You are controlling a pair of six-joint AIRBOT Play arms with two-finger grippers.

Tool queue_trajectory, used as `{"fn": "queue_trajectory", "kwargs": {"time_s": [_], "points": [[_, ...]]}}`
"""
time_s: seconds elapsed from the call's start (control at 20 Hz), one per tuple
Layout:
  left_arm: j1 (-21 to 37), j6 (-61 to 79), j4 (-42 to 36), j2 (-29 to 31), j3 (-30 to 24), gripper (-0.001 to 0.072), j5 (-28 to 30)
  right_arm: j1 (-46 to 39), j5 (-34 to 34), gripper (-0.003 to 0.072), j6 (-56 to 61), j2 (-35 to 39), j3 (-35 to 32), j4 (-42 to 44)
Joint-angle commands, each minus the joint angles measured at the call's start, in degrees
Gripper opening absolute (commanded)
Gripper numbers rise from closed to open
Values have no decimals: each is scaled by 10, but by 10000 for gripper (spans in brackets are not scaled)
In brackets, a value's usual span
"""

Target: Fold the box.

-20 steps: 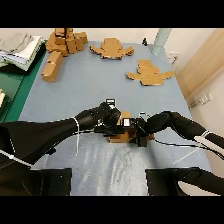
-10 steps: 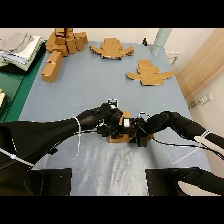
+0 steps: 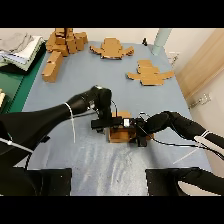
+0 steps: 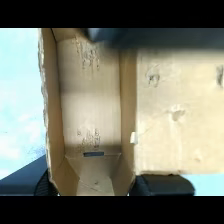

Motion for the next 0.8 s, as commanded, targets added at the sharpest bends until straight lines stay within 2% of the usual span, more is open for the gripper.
{"fn": "queue_trajectory", "kwargs": {"time_s": [0.0,0.15,0.3,0.35,0.4,0.45,0.6,0.75], "points": [[71,68,-120,0,4,436,-17,0,0,522,0,0,0,0],[125,136,-180,0,4,437,-34,0,0,522,0,0,0,0],[180,248,-198,0,4,434,-100,0,0,522,0,0,0,0],[197,282,-195,0,4,389,-121,0,0,522,0,0,0,0],[214,319,-192,0,4,243,-130,0,0,522,0,0,0,0],[228,363,-192,0,4,20,-127,0,0,522,0,0,0,0],[252,558,-192,0,4,13,-85,0,0,522,0,0,0,0],[236,708,-175,8,-7,10,-72,0,0,522,0,0,0,0]]}}
